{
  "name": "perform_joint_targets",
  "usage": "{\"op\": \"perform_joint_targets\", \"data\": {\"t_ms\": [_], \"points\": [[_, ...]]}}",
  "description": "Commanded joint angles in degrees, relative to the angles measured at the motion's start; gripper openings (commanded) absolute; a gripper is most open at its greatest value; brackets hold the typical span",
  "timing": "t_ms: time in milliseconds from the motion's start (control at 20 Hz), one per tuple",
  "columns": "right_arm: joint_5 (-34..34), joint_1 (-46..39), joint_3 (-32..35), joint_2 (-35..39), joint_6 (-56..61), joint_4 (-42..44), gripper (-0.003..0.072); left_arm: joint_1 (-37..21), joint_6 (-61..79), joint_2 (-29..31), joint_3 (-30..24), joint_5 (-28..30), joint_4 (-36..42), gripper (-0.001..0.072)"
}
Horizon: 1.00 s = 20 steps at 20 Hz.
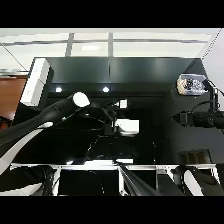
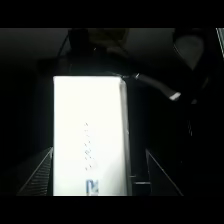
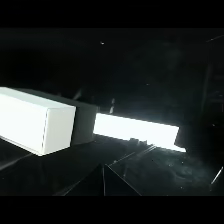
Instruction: Fold the box and place the chain.
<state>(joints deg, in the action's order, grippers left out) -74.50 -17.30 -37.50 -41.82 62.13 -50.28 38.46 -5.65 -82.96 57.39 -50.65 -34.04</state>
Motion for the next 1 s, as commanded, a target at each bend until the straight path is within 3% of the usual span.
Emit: {"op": "perform_joint_targets", "data": {"t_ms": [0, 450, 600, 950], "points": [[-0.02, -0.66, 0.02, 0.24, -0.04, -0.37, 0.0019, 1.42, -8.28, -4.46, 3.98, -0.83, -0.02, 0.0712], [0.17, -0.66, 0.02, 0.24, -0.7, -0.37, 0.0019, 1.44, -8.35, -6.01, 3.98, -1.05, -1.57, 0.0711], [0.17, -0.66, 0.02, 0.24, -0.72, -0.37, 0.0019, 1.44, -8.33, -6.05, 4.0, -3.58, -1.9, 0.0712], [0.17, -0.66, 0.02, 0.24, -0.7, -0.37, 0.0019, 3.96, -8.26, -6.05, 4.0, -3.37, -7.91, 0.0714]]}}
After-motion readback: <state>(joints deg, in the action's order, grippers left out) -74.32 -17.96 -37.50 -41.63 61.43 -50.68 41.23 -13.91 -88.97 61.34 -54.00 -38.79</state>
